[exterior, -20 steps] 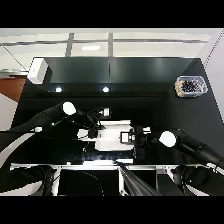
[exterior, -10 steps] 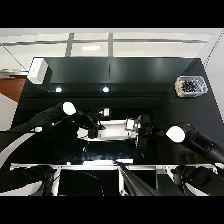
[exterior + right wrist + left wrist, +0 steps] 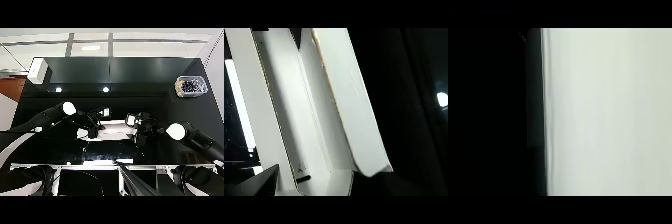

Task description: Fold the box and place the chain.

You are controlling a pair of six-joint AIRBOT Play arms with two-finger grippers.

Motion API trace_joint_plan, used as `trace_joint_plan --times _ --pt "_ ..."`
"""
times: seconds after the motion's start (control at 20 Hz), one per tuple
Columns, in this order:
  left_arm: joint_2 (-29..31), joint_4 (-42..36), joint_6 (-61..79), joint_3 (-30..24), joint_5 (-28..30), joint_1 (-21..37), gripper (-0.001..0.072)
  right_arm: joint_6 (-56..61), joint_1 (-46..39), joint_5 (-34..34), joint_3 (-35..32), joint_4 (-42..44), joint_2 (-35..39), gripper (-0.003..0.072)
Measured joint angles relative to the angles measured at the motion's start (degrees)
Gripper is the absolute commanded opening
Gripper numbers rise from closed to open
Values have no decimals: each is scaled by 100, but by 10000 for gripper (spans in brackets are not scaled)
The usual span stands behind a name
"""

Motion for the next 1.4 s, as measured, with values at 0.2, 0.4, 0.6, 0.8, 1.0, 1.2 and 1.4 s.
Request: trace_joint_plan --times 0.2,0.4,0.6,0.8,1.0,1.2,1.4 --pt "0 0 0 0 -17 2 27 -975 -343 459 0 883 -326 705" --pt "0 0 9 0 -70 0 27 -1893 -546 957 -9 1342 -688 704" --pt "0 2 11 0 -116 0 27 -2597 -608 1073 -13 1591 -1040 703" --pt "0 2 7 0 -131 0 27 -3034 -621 1029 -11 1818 -1272 699" --pt "0 2 7 0 -140 0 27 -3180 -619 1010 -11 1895 -1397 589" --pt "0 2 7 0 -140 0 27 -3224 -551 964 -11 1845 -1445 589" --pt "0 0 7 0 -140 0 27 -3224 -496 949 -11 1770 -1462 588"
